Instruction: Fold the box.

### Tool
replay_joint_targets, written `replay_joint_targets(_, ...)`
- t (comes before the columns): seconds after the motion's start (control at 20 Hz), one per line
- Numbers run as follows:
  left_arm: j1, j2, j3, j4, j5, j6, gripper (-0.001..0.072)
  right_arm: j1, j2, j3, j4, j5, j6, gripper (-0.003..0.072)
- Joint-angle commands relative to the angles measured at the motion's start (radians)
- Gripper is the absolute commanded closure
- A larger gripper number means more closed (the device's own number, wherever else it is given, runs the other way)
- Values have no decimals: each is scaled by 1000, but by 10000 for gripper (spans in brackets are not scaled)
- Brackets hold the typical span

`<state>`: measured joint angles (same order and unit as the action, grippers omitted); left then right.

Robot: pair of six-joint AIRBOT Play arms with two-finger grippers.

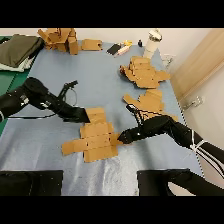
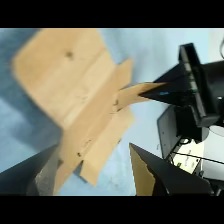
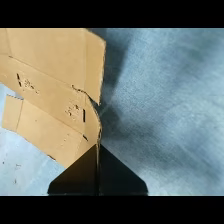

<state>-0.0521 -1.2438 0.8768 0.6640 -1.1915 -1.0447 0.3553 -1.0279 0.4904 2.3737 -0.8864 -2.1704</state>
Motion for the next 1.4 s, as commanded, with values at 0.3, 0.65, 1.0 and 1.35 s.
replay_joint_targets(0.3,95,-212,-45,-260,-28,305,43,14,1,-3,-2,11,-3,684)
replay_joint_targets(0.65,72,-374,49,-373,-117,432,246,14,1,-3,-3,10,-3,684)
replay_joint_targets(1.0,39,-375,63,-311,-174,478,469,14,1,-3,-3,11,-3,684)
replay_joint_targets(1.35,39,-375,63,-297,-205,507,669,14,1,-3,-6,14,-3,684)
